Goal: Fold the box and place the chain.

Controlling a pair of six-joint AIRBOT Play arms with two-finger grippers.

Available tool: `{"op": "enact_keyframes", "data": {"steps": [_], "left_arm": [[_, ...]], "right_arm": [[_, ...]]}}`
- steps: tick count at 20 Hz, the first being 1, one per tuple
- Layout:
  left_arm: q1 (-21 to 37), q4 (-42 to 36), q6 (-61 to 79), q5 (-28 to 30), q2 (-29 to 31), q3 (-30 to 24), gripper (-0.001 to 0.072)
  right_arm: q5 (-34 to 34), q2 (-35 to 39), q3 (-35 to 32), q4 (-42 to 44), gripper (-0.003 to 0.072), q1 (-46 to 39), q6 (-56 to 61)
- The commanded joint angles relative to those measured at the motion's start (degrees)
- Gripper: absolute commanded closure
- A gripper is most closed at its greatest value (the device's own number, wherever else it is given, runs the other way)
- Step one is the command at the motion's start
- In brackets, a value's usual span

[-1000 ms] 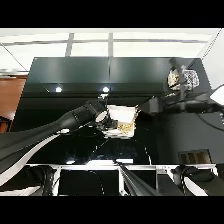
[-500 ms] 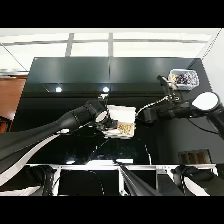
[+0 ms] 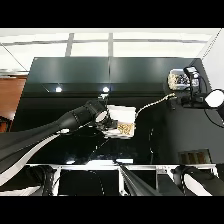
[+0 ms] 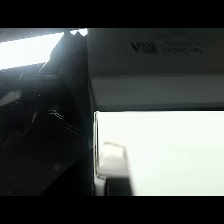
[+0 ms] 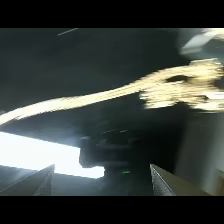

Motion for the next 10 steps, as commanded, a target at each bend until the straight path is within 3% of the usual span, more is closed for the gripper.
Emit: {"op": "enact_keyframes", "data": {"steps": [1,5,7,10], "left_arm": [[0.0,0.0,0.0,0.0,0.0,0.0,0.0678],[0.0,0.0,0.0,0.0,0.0,0.0,0.0678],[0.0,0.0,0.0,0.0,0.0,0.0,0.0678],[0.0,0.0,0.0,0.1,0.0,0.0,0.0678]], "right_arm": [[-8.4,-3.8,0.0,-17.7,-0.0032,-0.6,20.0],[-12.5,-11.5,0.1,-17.8,-0.0029,-0.6,19.5],[-13.7,-13.4,0.1,-17.7,0.0158,-0.6,17.1],[-14.3,-13.9,0.6,-17.1,0.0157,-1.9,10.9]]}}
